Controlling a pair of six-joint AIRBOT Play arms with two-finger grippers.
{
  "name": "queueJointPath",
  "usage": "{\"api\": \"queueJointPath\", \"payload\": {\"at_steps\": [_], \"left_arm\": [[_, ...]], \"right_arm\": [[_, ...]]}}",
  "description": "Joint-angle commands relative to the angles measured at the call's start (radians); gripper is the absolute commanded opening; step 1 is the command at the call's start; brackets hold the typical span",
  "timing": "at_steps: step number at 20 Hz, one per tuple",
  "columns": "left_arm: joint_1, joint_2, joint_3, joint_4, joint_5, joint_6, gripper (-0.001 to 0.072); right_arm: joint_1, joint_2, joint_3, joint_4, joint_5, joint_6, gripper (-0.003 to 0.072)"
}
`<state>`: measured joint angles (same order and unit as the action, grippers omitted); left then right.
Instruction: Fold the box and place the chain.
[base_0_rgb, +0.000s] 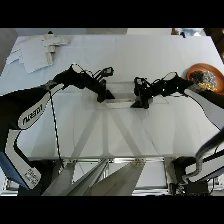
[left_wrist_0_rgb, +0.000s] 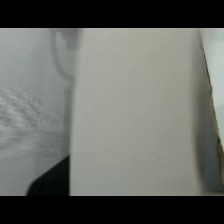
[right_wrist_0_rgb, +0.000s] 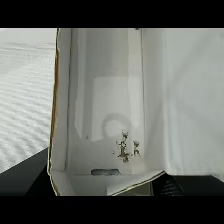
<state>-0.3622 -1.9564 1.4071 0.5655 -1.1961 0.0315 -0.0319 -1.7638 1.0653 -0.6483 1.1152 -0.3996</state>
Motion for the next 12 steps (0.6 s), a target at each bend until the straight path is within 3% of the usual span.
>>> {"api": "queueJointPath", "payload": {"at_steps": [1,2,5,12], "left_arm": [[0.002,0.001,0.001,-0.011,-0.020,0.002,0.0315],[0.002,0.001,0.001,-0.011,-0.020,0.002,0.0393],[0.002,0.003,0.001,-0.011,-0.021,0.002,0.0524],[0.002,0.007,0.001,-0.006,-0.024,0.002,0.0537]], "right_arm": [[-0.001,0.001,0.000,0.001,-0.008,0.003,0.0433],[-0.001,0.001,0.000,0.001,-0.008,0.003,0.0433],[-0.001,0.001,0.000,0.001,-0.008,0.003,0.0433],[-0.001,0.001,0.000,0.001,-0.008,0.003,0.0433]]}}
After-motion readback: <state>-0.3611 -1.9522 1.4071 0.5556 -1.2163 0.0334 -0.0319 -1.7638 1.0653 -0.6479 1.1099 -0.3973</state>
